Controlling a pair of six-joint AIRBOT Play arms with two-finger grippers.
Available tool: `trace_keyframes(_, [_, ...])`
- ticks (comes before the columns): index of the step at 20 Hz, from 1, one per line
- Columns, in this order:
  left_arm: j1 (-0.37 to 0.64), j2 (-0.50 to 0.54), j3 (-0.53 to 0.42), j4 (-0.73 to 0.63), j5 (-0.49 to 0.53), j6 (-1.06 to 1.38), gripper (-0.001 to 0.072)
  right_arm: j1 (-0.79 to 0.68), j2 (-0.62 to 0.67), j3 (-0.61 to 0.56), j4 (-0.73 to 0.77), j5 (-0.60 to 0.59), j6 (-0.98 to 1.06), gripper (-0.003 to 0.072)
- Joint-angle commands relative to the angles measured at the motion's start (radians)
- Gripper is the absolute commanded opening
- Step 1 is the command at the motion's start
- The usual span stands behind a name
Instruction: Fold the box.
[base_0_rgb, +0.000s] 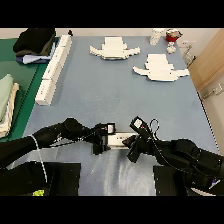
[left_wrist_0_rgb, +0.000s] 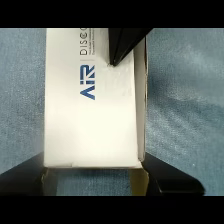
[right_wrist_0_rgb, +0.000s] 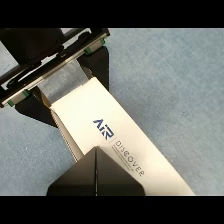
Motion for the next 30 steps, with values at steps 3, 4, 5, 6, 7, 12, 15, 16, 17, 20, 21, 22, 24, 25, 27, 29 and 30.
trace_keyframes(3, [0.0,0.001,0.001,0.0,0.0,0.0,0.0533,0.001,-0.001,-0.022,0.0,0.012,0.0,0.0002])
trace_keyframes(4, [0.0,0.001,0.001,0.0,0.0,0.0,0.0533,0.001,-0.001,-0.022,0.0,0.013,0.0,0.0002])
trace_keyframes(5, [0.0,0.001,0.001,0.0,0.0,0.0,0.0533,0.001,-0.001,-0.022,-0.002,0.015,0.0,0.0002])
trace_keyframes(6, [0.0,0.001,0.001,0.0,0.0,0.0,0.0533,0.001,-0.001,-0.023,-0.003,0.016,0.0,0.0002])
trace_keyframes(7, [0.0,0.001,0.001,0.0,0.0,0.0,0.0533,0.001,-0.001,-0.024,-0.003,0.021,0.0,0.0002])
trace_keyframes(12, [0.0,0.001,0.001,0.0,0.0,0.0,0.0533,0.001,-0.001,-0.03,-0.003,0.027,0.0,0.0002])
trace_keyframes(15, [0.0,0.001,0.001,0.0,0.0,0.0,0.0533,0.001,0.006,-0.031,0.002,0.058,0.001,0.0002])
trace_keyframes(16, [0.0,0.001,0.001,0.0,0.0,0.0,0.0533,0.001,0.017,-0.025,0.002,0.064,0.002,0.0002])
trace_keyframes(17, [0.0,0.001,0.001,0.0,0.0,0.0,0.0533,0.001,0.031,-0.017,0.005,0.064,0.004,0.0002])
trace_keyframes(20, [0.0,0.001,0.001,0.0,0.0,0.0,0.0533,0.001,0.078,-0.009,0.009,0.068,0.004,0.0002])
trace_keyframes(21, [0.0,0.001,0.001,0.0,0.0,0.0,0.0533,0.001,0.084,-0.009,0.009,0.068,0.004,0.0002])
trace_keyframes(22, [0.0,0.001,0.001,0.0,0.0,0.0,0.0533,0.001,0.082,-0.01,0.009,0.071,0.004,0.0002])
trace_keyframes(24, [0.0,0.001,0.001,0.0,0.0,0.0,0.0533,0.001,0.061,-0.013,0.009,0.091,0.004,0.0002])
trace_keyframes(25, [0.0,0.001,0.001,0.0,0.0,0.0,0.0533,0.001,0.043,-0.013,0.009,0.119,0.004,0.0002])
trace_keyframes(27, [0.0,0.001,0.001,0.0,0.0,0.0,0.0533,0.004,0.004,-0.013,0.024,0.196,0.008,0.0002])
trace_keyframes(29, [0.0,0.001,0.001,0.0,0.0,0.0,0.0533,0.004,-0.04,-0.013,0.035,0.236,0.035,0.0002])
trace_keyframes(30, [0.0,0.001,0.001,0.0,0.0,0.0,0.0533,0.004,-0.053,-0.013,0.035,0.236,0.048,0.0002])
